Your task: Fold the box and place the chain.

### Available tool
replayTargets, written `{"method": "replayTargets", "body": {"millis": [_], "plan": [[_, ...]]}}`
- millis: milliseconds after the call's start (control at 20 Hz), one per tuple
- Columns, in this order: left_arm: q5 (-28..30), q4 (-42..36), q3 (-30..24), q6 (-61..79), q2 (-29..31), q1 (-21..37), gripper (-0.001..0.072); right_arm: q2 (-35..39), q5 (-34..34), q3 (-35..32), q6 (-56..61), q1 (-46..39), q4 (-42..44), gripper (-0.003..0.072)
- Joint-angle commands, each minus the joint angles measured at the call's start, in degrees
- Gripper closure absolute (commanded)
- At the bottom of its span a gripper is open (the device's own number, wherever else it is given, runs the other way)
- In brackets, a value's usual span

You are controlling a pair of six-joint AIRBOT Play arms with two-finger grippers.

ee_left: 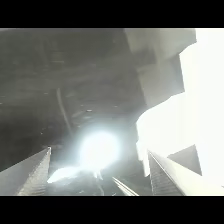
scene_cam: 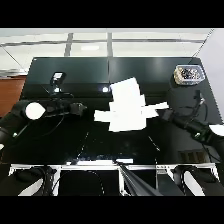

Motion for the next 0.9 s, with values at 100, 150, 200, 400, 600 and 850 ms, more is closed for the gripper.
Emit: {"method": "replayTargets", "body": {"millis": [100, 150, 200, 400, 600, 850], "plan": [[0.24, -10.4, 2.32, 2.73, -7.23, -0.76, 0.0005, 2.19, -17.81, -2.89, -0.13, 16.81, 1.75, 0.0675], [-0.44, -13.94, 2.82, 6.19, -8.9, -0.26, 0.0004, 2.16, -19.15, -2.89, 0.04, 17.68, 1.73, 0.0675], [-2.05, -19.1, 3.41, 10.03, -10.8, 0.7, 0.0005, 2.19, -19.89, -2.89, 0.04, 18.08, 1.75, 0.0676], [-16.06, -49.64, 7.28, 35.3, -21.84, 9.42, 0.0004, 2.16, -19.87, -2.89, 0.04, 18.05, 1.75, 0.0676], [-20.83, -46.29, 15.58, 37.75, -31.63, 9.97, 0.0004, 2.16, -18.69, -2.89, 0.28, 18.08, 1.75, 0.0675], [-28.79, -47.17, 24.55, 40.72, -41.99, 7.48, 0.0004, 2.16, -15.28, -2.89, 1.31, 18.08, 1.7, 0.0676]]}}
